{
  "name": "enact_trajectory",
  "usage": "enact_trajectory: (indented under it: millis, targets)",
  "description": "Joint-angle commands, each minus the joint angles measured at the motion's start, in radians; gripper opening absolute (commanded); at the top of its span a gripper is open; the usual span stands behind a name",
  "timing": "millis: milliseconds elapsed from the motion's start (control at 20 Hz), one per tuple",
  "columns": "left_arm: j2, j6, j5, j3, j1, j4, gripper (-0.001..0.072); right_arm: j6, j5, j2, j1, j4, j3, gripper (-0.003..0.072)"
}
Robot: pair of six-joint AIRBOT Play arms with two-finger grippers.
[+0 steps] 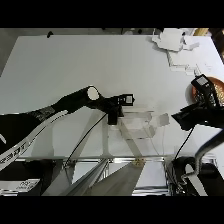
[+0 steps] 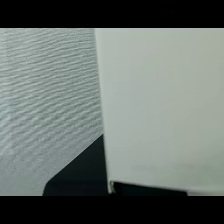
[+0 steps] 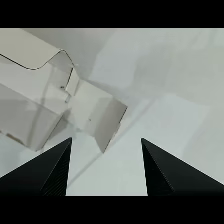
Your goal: Fold the box and place the chain.
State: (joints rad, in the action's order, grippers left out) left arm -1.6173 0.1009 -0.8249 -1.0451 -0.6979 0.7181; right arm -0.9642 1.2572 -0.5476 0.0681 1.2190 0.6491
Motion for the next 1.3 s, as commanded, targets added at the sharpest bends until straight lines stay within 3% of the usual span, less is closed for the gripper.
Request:
enact_trajectory:
  millis: [0,1250]
  targets:
    - [-0.001,0.0,-0.014,0.0,-0.001,0.002,0.0005,0.004,-0.001,0.001,0.0,0.0,0.0,0.0458]
    - [0.003,0.019,-0.062,-0.001,-0.002,0.057,0.0002,0.031,0.009,0.001,-0.049,0.004,-0.001,0.0458]
